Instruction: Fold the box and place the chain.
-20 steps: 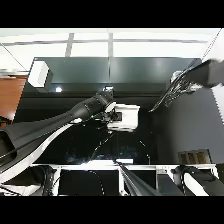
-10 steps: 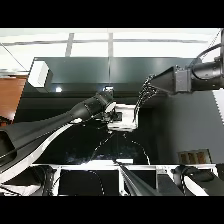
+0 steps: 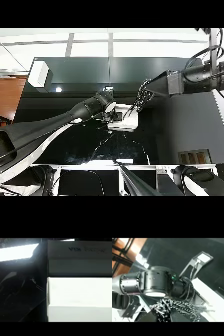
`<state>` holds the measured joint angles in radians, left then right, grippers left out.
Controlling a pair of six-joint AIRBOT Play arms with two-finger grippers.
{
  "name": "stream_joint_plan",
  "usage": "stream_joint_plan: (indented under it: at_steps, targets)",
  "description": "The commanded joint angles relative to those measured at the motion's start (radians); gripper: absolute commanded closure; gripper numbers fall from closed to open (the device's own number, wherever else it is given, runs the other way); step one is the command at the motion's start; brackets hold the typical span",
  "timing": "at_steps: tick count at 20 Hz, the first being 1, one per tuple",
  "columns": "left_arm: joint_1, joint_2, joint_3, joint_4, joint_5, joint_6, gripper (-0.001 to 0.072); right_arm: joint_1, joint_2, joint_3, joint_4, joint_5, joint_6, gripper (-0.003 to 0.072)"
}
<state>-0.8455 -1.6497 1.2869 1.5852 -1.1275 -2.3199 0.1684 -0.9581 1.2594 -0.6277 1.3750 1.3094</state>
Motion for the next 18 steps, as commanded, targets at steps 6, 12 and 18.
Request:
stream_joint_plan:
  at_steps: [6, 12, 18]
  targets:
    - [0.000, 0.000, 0.000, 0.000, 0.000, 0.000, 0.0682, 0.004, -0.003, -0.140, -0.163, 0.012, 0.040, 0.0672]
    - [0.000, 0.000, 0.000, 0.000, 0.000, 0.000, 0.0682, 0.014, -0.003, -0.245, -0.169, -0.006, 0.059, 0.0672]
    - [0.000, 0.000, 0.000, 0.000, 0.000, 0.000, 0.0682, 0.120, -0.050, -0.309, -0.101, -0.198, 0.056, 0.0672]
